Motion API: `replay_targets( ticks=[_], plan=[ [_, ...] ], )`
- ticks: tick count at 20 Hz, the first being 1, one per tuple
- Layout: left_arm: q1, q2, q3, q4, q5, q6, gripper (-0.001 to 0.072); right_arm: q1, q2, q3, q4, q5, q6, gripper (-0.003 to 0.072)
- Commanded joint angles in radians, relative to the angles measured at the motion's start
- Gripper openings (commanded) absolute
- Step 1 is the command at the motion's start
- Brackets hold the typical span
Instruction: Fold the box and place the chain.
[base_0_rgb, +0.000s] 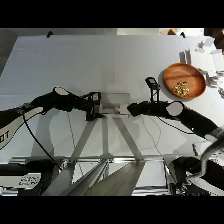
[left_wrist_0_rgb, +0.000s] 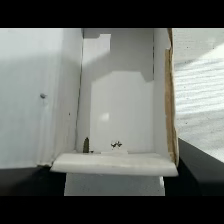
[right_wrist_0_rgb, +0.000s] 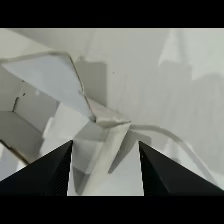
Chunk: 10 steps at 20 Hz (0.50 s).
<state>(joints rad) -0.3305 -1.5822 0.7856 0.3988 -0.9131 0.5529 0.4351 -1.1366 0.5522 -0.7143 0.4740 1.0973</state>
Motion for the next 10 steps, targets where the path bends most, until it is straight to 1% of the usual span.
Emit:
replay_targets(
  ticks=[1,3,5,8,10],
  plan=[
    [0.0,0.0,0.0,0.0,0.0,0.0,0.0339,0.002,-0.033,0.069,-0.142,0.075,0.103,0.0462],
    [0.0,0.0,0.0,0.0,0.0,0.0,0.0339,0.007,-0.097,0.126,-0.201,0.137,0.154,0.0462],
    [0.0,0.0,0.0,0.0,0.0,0.0,0.0339,0.033,-0.144,0.164,-0.3,0.138,0.264,0.0462],
    [0.001,0.0,0.0,0.0,0.0,0.0,0.0339,0.078,-0.171,0.21,-0.487,0.137,0.452,0.0458],
    [0.0,0.0,0.0,0.0,0.0,0.0,0.0339,0.102,-0.174,0.239,-0.608,0.161,0.589,0.0458]
  ],
)
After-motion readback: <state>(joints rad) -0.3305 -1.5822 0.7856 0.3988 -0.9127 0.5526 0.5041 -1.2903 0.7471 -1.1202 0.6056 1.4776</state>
